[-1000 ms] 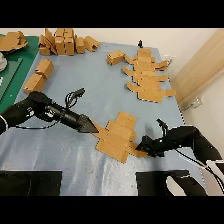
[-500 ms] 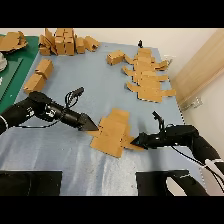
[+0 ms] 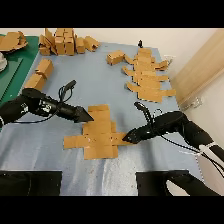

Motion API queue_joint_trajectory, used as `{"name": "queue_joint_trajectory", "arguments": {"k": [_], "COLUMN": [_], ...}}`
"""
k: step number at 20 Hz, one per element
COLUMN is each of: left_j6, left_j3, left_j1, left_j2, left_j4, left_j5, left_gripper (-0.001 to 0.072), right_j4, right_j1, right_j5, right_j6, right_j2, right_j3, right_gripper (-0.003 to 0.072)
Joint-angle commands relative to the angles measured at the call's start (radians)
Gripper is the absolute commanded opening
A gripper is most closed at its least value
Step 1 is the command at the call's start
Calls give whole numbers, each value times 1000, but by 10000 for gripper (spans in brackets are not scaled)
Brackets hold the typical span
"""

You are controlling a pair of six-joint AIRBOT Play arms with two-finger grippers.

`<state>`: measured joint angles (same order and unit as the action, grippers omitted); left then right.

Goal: Fold the box.

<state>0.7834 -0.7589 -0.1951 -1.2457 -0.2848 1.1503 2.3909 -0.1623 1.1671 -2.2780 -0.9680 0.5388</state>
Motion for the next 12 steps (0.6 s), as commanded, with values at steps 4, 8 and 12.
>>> {"name": "queue_joint_trajectory", "arguments": {"k": [4, 8, 12], "left_j6": [-14, -49, -88], "left_j3": [-9, -9, -27], "left_j1": [103, 104, 153], "left_j2": [-138, -230, -232], "left_j4": [-33, -30, -29], "left_j5": [-23, -23, -21], "left_gripper": [11, 11, 113], "right_j4": [-32, -51, -69], "right_j1": [-18, -18, -18], "right_j5": [-5, 2, 3], "right_j6": [-23, -23, -15], "right_j2": [-11, -11, -11], "right_j3": [23, 23, 23], "right_gripper": [2, 3, 3]}}
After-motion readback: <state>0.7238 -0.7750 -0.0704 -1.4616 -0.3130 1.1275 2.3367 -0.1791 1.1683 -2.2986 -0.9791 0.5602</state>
